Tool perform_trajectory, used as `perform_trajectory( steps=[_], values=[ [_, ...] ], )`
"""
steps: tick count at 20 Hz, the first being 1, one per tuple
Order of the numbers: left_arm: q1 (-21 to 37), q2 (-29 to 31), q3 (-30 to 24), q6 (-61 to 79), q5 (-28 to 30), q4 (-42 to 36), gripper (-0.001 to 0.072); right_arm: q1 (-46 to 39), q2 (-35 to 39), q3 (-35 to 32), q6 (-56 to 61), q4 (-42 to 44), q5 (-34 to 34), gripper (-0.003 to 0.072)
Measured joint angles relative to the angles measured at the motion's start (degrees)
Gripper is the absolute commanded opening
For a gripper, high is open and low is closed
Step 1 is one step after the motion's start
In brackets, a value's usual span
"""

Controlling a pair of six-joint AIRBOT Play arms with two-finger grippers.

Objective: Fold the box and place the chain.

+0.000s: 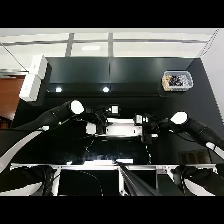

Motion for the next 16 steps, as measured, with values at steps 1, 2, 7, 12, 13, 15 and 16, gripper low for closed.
perform_trajectory(
  steps=[1, 2, 7, 12, 13, 15, 16],
  values=[
    [0.0, 0.0, 0.0, 0.0, 0.0, 0.0, 0.0025, -0.2, -0.3, 0.0, -0.2, -0.4, 0.0, 0.0683],
    [0.0, 0.0, 0.0, -0.1, 0.0, 0.0, 0.0025, -0.3, -0.5, 0.0, -0.3, -0.7, 0.0, 0.0683],
    [0.0, 0.0, 0.0, -0.1, 0.1, 0.0, 0.0025, -0.8, -1.8, 0.0, -0.7, -1.2, -0.4, 0.0682],
    [0.0, 0.0, 0.0, -0.1, 0.1, 0.0, 0.0025, -0.9, -3.1, 0.0, -0.8, -1.2, -1.1, 0.0683],
    [0.0, 0.0, 0.0, -0.1, 0.1, 0.0, 0.0025, -0.9, -3.3, 0.0, -0.9, -1.1, -1.3, 0.0682],
    [0.0, 0.0, 0.0, -0.2, 0.1, -0.1, 0.0025, -0.8, -3.5, 0.0, -0.9, -1.0, -1.5, 0.0683],
    [0.0, 0.0, 0.0, -0.2, 0.1, 0.0, 0.0025, -0.8, -3.5, 0.0, -0.9, -1.0, -1.6, 0.0683]
  ],
)
